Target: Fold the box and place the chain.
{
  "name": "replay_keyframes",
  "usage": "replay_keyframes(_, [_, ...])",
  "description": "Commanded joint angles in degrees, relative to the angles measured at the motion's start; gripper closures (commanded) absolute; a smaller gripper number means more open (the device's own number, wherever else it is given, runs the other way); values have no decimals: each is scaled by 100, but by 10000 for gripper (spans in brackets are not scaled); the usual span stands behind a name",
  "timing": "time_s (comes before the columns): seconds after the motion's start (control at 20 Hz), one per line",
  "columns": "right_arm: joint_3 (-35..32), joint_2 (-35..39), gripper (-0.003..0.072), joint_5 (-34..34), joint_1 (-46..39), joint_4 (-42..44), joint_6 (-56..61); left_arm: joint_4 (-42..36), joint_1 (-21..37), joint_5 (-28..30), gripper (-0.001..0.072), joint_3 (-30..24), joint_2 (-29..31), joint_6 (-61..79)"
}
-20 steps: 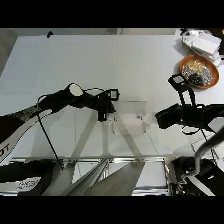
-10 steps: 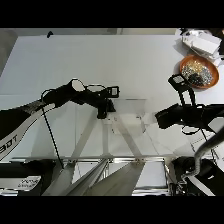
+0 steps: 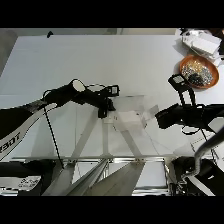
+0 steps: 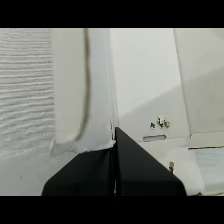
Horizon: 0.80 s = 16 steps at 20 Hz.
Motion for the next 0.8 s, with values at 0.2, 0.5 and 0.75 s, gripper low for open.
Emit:
replay_keyframes(0.2, [-2,4,350,0,-2,-2,2,22,-4,-59,703,4,-42,79])
replay_keyframes(0.5, [-2,4,350,0,-2,-2,0,81,-4,-284,706,7,-42,372])
replay_keyframes(0.75, [-2,4,350,-4,-2,-4,0,557,-4,-535,707,7,-39,387])
